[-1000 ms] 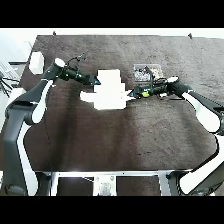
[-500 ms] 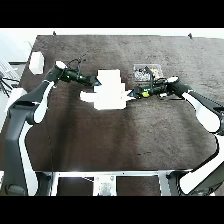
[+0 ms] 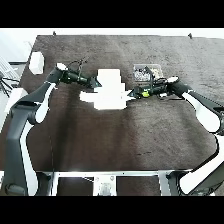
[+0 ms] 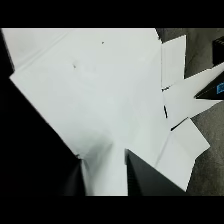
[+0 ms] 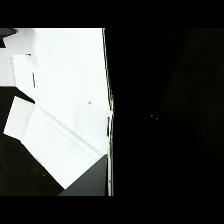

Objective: Fold the box and place the chain.

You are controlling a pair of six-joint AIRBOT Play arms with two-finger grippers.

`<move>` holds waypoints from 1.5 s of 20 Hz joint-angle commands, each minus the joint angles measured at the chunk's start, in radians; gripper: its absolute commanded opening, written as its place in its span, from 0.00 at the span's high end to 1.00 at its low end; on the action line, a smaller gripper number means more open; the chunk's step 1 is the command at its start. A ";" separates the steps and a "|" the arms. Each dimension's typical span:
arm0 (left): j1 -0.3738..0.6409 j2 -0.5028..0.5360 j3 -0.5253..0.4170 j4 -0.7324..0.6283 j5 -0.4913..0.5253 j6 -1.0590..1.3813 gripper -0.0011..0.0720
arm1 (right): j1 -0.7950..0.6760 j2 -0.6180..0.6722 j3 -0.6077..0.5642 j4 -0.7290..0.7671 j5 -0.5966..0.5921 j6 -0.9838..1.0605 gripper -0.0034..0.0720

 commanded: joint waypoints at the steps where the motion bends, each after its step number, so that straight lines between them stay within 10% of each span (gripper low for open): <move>1: 0.000 -0.004 0.001 -0.019 0.002 0.008 0.66 | 0.000 0.000 0.000 0.000 0.000 0.000 0.94; 4: 0.000 -0.004 0.001 -0.041 -0.006 0.033 0.84 | 0.000 0.000 -0.001 0.000 0.001 -0.020 0.94; 7: 0.000 -0.004 0.001 -0.064 -0.075 0.110 0.96 | -0.026 0.008 0.000 0.004 0.003 -0.045 0.54; 22: 0.007 0.021 -0.026 -0.189 -0.201 0.766 0.97 | -0.255 0.127 -0.057 0.119 0.106 -0.125 0.53; 30: 0.011 0.182 -0.378 -0.241 0.042 1.102 0.97 | -0.249 0.127 -0.113 0.146 0.106 -0.185 0.53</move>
